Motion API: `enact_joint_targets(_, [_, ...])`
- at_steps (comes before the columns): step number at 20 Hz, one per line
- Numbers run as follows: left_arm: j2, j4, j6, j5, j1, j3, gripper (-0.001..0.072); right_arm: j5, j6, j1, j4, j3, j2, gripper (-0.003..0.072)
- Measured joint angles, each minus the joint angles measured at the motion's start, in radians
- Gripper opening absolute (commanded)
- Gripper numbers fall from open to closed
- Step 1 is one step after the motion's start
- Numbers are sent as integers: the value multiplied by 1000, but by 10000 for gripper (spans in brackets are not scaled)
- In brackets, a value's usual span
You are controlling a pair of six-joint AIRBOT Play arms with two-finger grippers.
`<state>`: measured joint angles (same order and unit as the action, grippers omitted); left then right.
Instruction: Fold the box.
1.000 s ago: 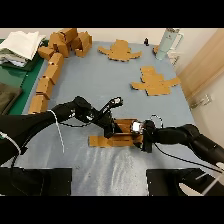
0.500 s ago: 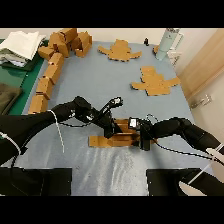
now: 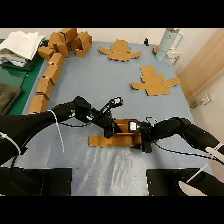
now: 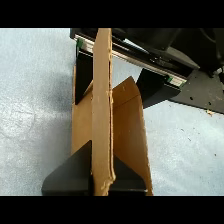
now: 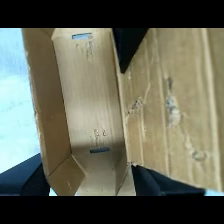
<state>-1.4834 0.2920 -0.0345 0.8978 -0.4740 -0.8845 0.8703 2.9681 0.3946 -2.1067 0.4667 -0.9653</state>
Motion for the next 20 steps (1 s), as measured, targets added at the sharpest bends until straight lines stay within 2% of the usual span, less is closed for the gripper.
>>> enact_joint_targets(17, [0, 0, 0, 0, 0, 0, 16, -51, -28, 0, -3, 0, -42, 697])
enact_joint_targets(18, [0, 0, 0, 0, 0, 0, 16, -54, -29, 0, -3, 0, -44, 673])
enact_joint_targets(19, [0, 0, 0, 0, 0, 0, 16, -57, -30, 0, -3, 0, -46, 609])
enact_joint_targets(20, [0, 0, 0, 0, 0, 0, 16, -59, -31, 0, -3, 0, -47, 578])
